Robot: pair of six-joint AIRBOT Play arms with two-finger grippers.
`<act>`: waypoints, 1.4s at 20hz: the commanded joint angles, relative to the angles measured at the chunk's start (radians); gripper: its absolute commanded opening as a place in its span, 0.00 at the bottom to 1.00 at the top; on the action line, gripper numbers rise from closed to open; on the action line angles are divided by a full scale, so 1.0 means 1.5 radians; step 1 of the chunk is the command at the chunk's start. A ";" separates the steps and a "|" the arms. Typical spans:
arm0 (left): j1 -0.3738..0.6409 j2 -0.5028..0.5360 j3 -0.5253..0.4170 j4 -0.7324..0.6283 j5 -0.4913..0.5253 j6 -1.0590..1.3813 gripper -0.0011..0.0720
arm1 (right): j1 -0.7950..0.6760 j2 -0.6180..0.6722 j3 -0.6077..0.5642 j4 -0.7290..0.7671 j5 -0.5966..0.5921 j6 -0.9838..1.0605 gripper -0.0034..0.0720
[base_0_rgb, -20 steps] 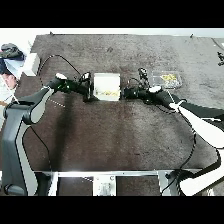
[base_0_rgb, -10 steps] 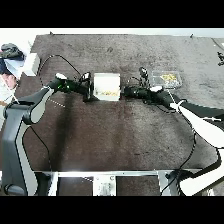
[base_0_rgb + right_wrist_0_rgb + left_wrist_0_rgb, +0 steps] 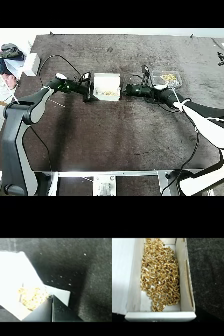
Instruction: Fold the box and place the chain.
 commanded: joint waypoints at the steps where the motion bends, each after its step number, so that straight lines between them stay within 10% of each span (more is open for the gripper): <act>1: -0.001 0.000 0.000 0.000 0.000 0.000 0.65 | -0.001 0.020 0.000 0.004 0.020 -0.002 0.06; 11: -0.001 0.000 0.000 0.000 0.000 0.000 0.65 | -0.017 0.112 0.036 -0.165 -0.031 0.012 0.06; 23: -0.001 0.000 0.000 0.000 -0.001 0.000 0.65 | -0.114 -0.173 0.482 -0.249 0.337 0.015 0.17; 28: -0.001 0.000 0.000 0.000 -0.003 0.000 0.65 | -0.112 -0.231 0.548 -0.250 0.426 -0.018 0.18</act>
